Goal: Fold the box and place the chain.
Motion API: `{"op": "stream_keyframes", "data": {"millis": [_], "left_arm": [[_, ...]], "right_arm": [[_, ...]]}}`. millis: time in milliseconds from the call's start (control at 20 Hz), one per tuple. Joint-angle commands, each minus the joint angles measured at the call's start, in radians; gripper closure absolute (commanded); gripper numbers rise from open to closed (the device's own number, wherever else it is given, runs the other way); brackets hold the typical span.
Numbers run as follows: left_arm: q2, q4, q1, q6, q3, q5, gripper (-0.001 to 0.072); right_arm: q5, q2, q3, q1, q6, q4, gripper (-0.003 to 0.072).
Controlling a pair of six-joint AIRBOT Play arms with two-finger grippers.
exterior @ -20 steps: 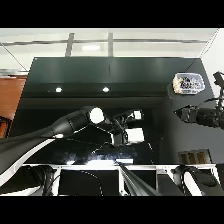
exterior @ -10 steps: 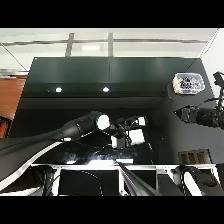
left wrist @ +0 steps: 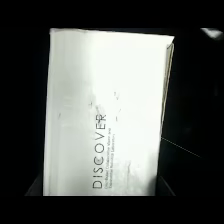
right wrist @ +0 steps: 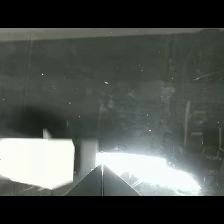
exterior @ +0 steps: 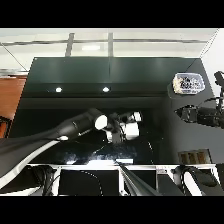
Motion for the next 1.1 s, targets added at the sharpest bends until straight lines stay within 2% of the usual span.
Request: {"op": "stream_keyframes", "data": {"millis": [0,250,350,500,650,800,950,1050], "left_arm": [[0.073,0.033,0.171,-0.058,0.001,-0.016,0.0379],[0.078,0.033,0.703,-0.189,0.043,-0.014,0.0378],[0.035,0.033,0.914,-0.233,0.117,-0.056,0.0377],[-0.086,0.045,1.124,-0.235,0.29,-0.138,0.0377],[-0.268,0.111,1.202,-0.287,0.507,-0.19,0.0377],[-0.422,0.181,1.207,-0.318,0.697,-0.193,0.0376],[-0.539,0.193,1.209,-0.344,0.836,-0.233,0.0376],[-0.584,0.199,1.204,-0.334,0.877,-0.275,0.0368]], "right_arm": [[-0.006,0.001,0.0,-0.001,0.0,-0.005,0.0682],[-0.031,0.001,0.0,-0.001,0.0,-0.005,0.0682],[-0.05,0.001,0.0,-0.001,0.0,-0.004,0.0682],[-0.105,0.0,0.0,-0.001,-0.005,-0.003,0.068],[-0.167,0.0,0.0,-0.001,-0.004,-0.001,0.068],[-0.204,0.0,0.0,0.002,-0.006,0.003,0.0674],[-0.208,0.0,0.0,0.002,-0.007,-0.001,0.0675],[-0.21,0.0,0.0,0.002,-0.007,-0.004,0.0676]]}}
